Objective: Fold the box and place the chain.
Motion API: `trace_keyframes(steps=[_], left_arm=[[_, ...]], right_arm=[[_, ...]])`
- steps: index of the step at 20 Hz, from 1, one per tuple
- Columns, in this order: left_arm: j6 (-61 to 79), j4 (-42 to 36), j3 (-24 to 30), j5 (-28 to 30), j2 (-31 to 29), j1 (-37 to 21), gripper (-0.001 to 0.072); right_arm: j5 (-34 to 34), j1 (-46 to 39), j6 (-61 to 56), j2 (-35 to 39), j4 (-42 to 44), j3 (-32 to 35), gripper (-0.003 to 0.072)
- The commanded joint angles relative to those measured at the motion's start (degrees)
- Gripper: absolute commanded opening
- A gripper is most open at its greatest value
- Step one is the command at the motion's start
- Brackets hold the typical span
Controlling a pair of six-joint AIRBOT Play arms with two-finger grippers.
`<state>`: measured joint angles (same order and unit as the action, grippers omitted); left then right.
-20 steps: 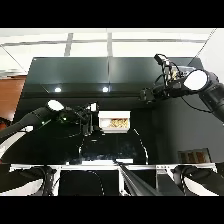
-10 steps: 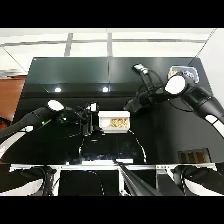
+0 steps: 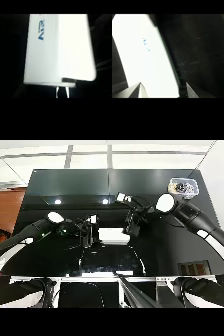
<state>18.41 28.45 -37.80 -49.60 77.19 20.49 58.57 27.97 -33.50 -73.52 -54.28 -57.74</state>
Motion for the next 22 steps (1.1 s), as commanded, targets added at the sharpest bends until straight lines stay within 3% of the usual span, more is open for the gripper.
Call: trace_keyframes(steps=[1, 5, 6, 7, 9, 10, 13, 14, 16, 18, 22], left_arm=[[0.0, 0.0, -0.1, 0.0, 0.0, 0.0, 0.0483], [0.0, 0.0, -0.1, 0.0, 0.0, 0.0, 0.0483], [0.0, 0.0, -0.1, 0.0, 0.0, 0.0, 0.0483], [0.0, 0.0, -0.1, 0.0, 0.0, 0.0, 0.0483], [0.0, 0.0, -0.1, 0.0, 0.0, 0.0, 0.0483], [0.0, 0.0, -0.1, 0.0, 0.0, 0.0, 0.0483], [0.0, 0.0, -0.1, 0.0, 0.0, 0.0, 0.0483], [0.0, 0.0, -0.1, 0.0, 0.0, 0.0, 0.0483], [0.0, 0.0, -0.1, 0.0, 0.0, 0.0, 0.0483], [0.0, 0.0, -0.1, 0.0, 0.0, 0.0, 0.0483], [0.0, 0.0, -0.1, 0.0, 0.0, 0.0, 0.0483]], right_arm=[[1.5, 1.2, 8.5, -0.1, 1.9, 1.2, 0.0645], [0.0, 1.4, 9.0, -0.3, 1.9, 1.2, 0.0642], [0.1, 1.4, 9.7, -0.3, 2.0, 1.2, 0.0536], [0.3, 1.4, 9.8, -0.3, 2.0, 1.2, 0.0485], [0.9, 1.4, 9.8, -0.3, 1.9, 1.2, 0.0465], [1.2, 1.4, 9.8, -0.3, 2.0, 1.5, 0.0419], [1.1, 1.4, 9.8, -0.3, 1.8, 2.5, 0.0416], [0.9, 1.4, 9.8, -0.3, 1.8, 2.9, 0.0359], [0.1, 1.4, 9.8, -0.3, 1.8, 3.1, 0.0336], [-0.7, 1.4, 9.8, -0.3, 1.8, 3.1, 0.0179], [-0.9, 1.4, 9.8, -0.3, 1.8, 3.1, 0.0179]])
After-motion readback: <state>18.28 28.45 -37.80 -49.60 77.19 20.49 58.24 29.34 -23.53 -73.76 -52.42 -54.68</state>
